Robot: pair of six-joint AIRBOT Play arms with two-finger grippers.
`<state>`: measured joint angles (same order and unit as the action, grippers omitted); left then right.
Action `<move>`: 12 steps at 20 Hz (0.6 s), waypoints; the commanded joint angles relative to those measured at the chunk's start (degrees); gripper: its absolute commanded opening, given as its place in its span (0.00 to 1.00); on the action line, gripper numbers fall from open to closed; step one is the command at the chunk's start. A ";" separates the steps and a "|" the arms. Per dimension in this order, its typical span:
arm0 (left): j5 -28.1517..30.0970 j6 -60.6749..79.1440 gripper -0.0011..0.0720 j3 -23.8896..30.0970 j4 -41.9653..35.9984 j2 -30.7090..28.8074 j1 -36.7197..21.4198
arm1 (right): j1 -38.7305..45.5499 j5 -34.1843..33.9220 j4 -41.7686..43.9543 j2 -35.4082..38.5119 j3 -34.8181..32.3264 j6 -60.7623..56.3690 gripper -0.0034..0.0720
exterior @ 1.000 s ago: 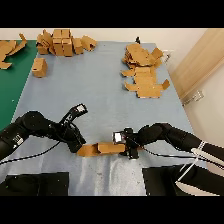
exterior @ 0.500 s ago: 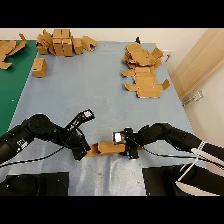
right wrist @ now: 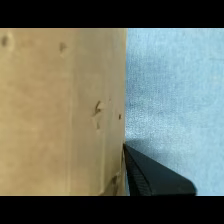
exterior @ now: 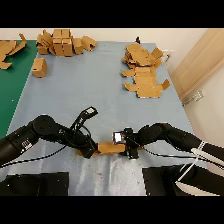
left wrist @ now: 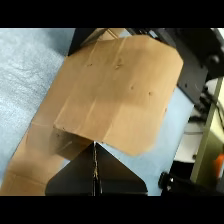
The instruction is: Fold the box.
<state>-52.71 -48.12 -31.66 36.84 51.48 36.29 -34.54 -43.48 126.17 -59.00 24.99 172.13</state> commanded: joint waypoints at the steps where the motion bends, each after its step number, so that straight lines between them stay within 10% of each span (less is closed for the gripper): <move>1: 3.87 -4.04 0.03 -0.11 -4.46 0.66 0.52 | 0.00 0.07 0.31 0.04 0.07 -0.04 0.76; 6: 0.57 -6.88 0.03 -0.04 -5.46 0.46 0.52 | 0.00 0.04 0.33 0.04 0.07 -0.04 0.76; 12: -4.42 -24.44 0.03 -0.04 11.69 -1.38 0.79 | 0.00 0.09 0.33 0.04 0.07 -0.04 0.76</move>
<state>-54.72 -63.33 -31.75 40.16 50.78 36.86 -34.54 -43.40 126.43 -59.00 24.99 172.11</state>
